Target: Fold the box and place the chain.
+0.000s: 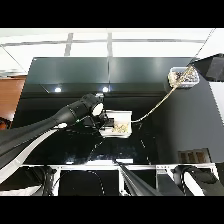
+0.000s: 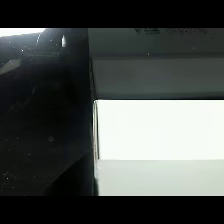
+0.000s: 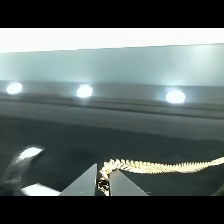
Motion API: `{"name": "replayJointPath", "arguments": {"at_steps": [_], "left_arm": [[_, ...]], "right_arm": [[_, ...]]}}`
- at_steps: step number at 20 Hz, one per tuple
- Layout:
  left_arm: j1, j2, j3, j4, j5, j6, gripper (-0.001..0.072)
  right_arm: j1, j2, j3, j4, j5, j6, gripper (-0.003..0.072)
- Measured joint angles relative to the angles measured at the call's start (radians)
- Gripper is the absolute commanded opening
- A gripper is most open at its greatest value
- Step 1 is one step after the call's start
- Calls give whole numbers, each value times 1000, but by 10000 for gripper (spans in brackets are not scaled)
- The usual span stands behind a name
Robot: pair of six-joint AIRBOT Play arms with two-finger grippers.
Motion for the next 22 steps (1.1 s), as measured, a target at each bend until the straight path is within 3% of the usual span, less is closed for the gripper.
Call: {"name": "replayJointPath", "arguments": {"at_steps": [5,9,15,22], "left_arm": [[0,0,0,0,0,0,29],[0,0,0,0,0,0,29],[0,0,0,0,0,0,29],[0,0,0,0,0,0,29]], "right_arm": [[47,23,-19,85,108,-18,20],[162,24,-126,107,130,-7,20],[375,-23,-307,148,-32,20,20],[536,-190,-349,161,-163,32,20]]}}
